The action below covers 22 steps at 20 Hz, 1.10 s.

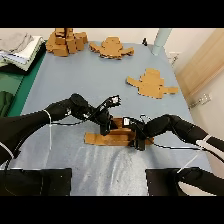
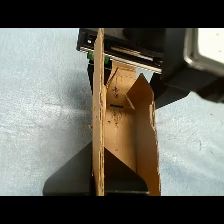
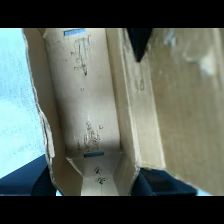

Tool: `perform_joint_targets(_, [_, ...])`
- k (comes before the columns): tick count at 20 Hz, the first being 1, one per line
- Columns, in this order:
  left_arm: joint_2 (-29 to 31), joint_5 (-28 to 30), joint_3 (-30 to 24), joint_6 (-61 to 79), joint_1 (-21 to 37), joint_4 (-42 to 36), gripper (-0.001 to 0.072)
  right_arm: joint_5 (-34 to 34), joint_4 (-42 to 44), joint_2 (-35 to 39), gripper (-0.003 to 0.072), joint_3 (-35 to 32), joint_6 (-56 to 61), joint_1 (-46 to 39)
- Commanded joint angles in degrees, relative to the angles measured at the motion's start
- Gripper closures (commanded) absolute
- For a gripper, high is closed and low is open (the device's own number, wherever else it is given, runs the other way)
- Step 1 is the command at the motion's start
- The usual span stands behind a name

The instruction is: Fold the box.

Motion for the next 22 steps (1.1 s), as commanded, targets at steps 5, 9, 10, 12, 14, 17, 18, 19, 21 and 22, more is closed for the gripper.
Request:
perform_joint_targets(5, [-0.04, 0.07, 0.07, 0.00, 0.02, 0.00, 0.0696, -0.20, -1.03, -0.04, 0.0114, -0.04, -0.09, 0.04])
perform_joint_targets(9, [-0.04, 0.07, 0.07, 0.00, 0.00, 0.00, 0.0696, -0.24, -1.03, -0.04, 0.0115, -0.02, -0.09, 0.02])
perform_joint_targets(10, [-0.04, 0.07, 0.07, 0.00, 0.00, 0.00, 0.0696, -0.24, -1.05, -0.04, 0.0114, -0.04, -0.09, 0.02])
perform_joint_targets(12, [-0.04, 0.04, 0.07, 0.00, 0.00, 0.00, 0.0696, -0.24, -1.03, -0.04, 0.0114, -0.04, -0.09, 0.02])
perform_joint_targets(14, [-0.04, 0.04, 0.07, 0.00, 0.00, -0.48, 0.0696, -0.24, -1.03, -0.04, 0.0114, -0.04, -0.09, 0.02])
perform_joint_targets(17, [-0.04, 0.04, 0.07, 0.00, 0.00, -1.70, 0.0696, -0.22, -1.05, -0.04, 0.0114, -0.02, -0.09, 0.02])
perform_joint_targets(18, [-0.04, -0.09, 0.07, -0.02, 0.00, -1.77, 0.0696, -0.22, -1.05, -0.04, 0.0114, -0.02, -0.09, 0.02])
perform_joint_targets(19, [-0.04, -0.07, 0.07, -0.04, -0.09, -1.75, 0.0696, -0.22, -1.05, -0.04, 0.0114, -0.02, -0.09, 0.02])
perform_joint_targets(21, [-0.02, -0.09, 0.07, -1.05, -0.13, -1.73, 0.0694, -0.22, -1.05, -0.04, 0.0115, -0.02, -0.09, 0.02])
perform_joint_targets(22, [-0.02, 0.00, 0.07, -3.93, -0.11, -1.64, 0.0689, -0.22, -1.07, -0.04, 0.0114, -0.02, -0.09, 0.02])
